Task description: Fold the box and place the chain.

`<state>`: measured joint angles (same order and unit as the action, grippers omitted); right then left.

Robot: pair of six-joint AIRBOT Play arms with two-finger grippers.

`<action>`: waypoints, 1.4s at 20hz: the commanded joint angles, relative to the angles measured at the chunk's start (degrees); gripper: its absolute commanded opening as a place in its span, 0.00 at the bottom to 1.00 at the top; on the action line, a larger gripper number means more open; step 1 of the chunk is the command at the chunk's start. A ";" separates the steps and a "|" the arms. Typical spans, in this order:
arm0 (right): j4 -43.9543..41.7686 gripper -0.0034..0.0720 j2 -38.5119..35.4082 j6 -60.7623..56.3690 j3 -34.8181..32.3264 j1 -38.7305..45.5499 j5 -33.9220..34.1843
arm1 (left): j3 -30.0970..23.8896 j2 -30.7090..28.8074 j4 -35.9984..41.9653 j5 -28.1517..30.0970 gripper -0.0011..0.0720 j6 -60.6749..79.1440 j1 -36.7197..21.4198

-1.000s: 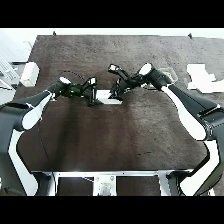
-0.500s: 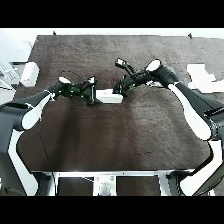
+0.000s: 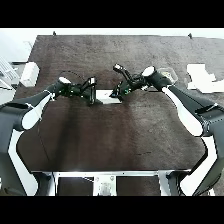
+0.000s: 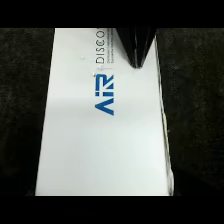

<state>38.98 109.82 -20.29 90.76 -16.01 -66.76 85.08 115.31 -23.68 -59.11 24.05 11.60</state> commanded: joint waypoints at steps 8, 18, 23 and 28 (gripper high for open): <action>-3.04 0.06 -8.22 0.85 0.26 -0.15 -0.15 | 0.02 -0.04 0.11 0.07 0.56 -0.04 0.00; 3.67 0.06 -37.92 -12.68 -18.69 0.50 9.16 | 0.02 -0.07 0.17 -0.13 0.56 -0.02 0.02; 13.14 0.06 -60.43 -22.95 -45.51 1.03 35.78 | 0.02 -0.07 0.22 -0.46 0.56 -0.04 0.00; 13.14 0.06 -68.87 -27.74 -59.95 5.90 38.84 | 0.09 -0.33 1.01 -1.40 0.04 -0.07 -0.04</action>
<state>50.89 46.06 -44.21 39.00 -12.38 -32.77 85.08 115.24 -23.44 -59.90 24.01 11.62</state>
